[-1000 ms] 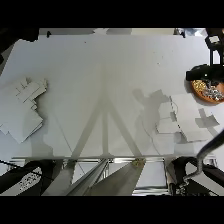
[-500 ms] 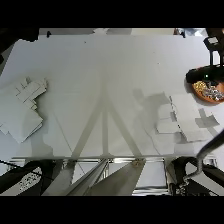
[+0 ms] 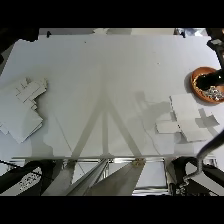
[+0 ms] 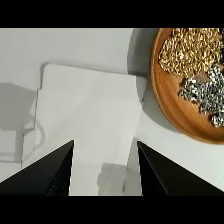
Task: Fold the box and place the chain.
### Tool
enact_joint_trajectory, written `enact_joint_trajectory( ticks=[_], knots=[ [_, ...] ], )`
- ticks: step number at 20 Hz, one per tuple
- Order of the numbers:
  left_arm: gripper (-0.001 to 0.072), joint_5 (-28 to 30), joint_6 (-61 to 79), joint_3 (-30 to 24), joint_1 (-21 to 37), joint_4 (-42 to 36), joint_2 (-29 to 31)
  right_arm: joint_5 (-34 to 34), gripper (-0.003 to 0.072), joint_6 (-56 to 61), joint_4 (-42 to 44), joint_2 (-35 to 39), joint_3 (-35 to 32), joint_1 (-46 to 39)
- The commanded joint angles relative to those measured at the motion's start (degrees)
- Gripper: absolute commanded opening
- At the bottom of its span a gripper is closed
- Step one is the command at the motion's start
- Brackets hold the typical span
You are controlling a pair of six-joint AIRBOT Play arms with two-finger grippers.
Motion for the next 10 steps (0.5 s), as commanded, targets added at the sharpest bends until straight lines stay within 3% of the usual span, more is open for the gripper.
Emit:
enact_joint_trajectory(
  ticks=[1,6,10],
  knots=[
    [0.07,0.0,0.02,0.02,-0.04,0.0,0.04,8.26,0.0446,0.24,-4.66,0.02,0.57,-2.82],
    [0.07,0.0,0.0,0.02,-0.04,0.0,0.04,10.88,0.0461,0.2,-3.63,0.02,-2.51,-15.28],
    [0.07,0.0,0.0,0.02,-0.04,0.0,0.04,8.87,0.0481,-6.08,-4.26,0.0,-11.23,-19.98]
  ],
)
